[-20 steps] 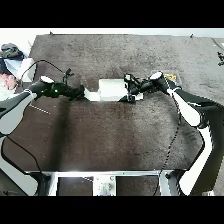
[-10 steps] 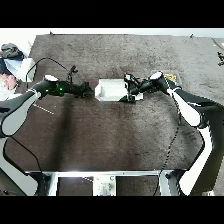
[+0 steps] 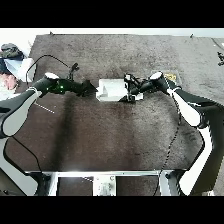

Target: Fold the box and place the chain.

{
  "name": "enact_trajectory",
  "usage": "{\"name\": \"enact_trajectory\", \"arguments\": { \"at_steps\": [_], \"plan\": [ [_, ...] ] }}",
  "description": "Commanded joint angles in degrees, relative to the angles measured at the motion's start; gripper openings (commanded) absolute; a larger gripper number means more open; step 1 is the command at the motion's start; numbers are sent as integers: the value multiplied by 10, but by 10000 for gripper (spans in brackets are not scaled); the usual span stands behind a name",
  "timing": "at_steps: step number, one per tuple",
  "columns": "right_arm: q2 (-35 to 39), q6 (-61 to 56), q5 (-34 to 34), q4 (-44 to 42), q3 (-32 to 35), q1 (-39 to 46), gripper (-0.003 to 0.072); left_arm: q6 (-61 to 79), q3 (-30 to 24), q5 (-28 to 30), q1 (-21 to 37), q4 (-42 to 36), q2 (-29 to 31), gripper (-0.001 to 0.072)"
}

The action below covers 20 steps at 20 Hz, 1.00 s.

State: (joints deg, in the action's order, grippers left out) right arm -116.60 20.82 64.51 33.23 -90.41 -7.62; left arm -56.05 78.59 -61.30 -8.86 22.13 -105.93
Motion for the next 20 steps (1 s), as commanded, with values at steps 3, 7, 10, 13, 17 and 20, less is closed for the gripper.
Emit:
{"name": "enact_trajectory", "arguments": {
  "at_steps": [3, 7, 10, 13, 17, 20],
  "plan": [
    [0, 0, 0, 0, 0, 0, 525, -19, 20, -3, -18, 23, 0, 356],
    [0, 0, 0, 0, 0, 0, 525, -79, 56, -7, -33, 113, 0, 356],
    [0, 0, 0, 0, 0, 0, 525, -141, 84, -3, -51, 189, 0, 356],
    [0, 0, 0, 0, 0, 0, 525, -166, 101, 7, -70, 223, 0, 356],
    [0, 0, 0, 0, 0, 0, 525, -193, 101, 33, -84, 225, 0, 355],
    [0, 0, 0, 0, 0, 0, 525, -228, 101, 50, -94, 235, 0, 355]
  ]
}}
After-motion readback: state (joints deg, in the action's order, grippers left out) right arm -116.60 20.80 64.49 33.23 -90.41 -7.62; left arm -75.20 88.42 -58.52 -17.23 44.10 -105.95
